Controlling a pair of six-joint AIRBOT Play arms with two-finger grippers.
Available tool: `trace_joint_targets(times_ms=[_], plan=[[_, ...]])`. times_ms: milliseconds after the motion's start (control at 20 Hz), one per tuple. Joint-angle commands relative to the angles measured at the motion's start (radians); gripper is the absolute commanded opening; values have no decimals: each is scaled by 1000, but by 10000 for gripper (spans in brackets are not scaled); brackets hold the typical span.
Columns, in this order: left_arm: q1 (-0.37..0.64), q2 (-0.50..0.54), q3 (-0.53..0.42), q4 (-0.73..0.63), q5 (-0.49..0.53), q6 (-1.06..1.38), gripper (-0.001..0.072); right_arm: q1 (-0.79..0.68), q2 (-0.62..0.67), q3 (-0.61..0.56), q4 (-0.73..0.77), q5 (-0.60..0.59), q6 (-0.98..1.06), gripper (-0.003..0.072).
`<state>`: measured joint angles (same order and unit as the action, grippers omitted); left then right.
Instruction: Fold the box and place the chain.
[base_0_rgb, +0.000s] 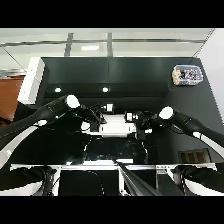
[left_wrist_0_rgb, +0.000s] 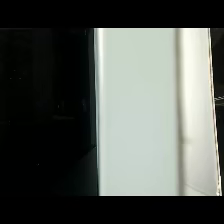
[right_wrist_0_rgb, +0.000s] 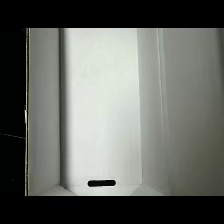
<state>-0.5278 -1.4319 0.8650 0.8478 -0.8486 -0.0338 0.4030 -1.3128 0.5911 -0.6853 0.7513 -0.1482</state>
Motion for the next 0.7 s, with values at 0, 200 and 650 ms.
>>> trace_joint_targets(times_ms=[0,200,650], plan=[[0,0,0,0,0,0,25,-4,1,-5,-33,4,28,670],[0,0,0,1,-1,0,26,-19,6,-5,-20,10,28,670],[0,0,0,0,0,0,25,-1,14,-15,17,-33,-4,670]])
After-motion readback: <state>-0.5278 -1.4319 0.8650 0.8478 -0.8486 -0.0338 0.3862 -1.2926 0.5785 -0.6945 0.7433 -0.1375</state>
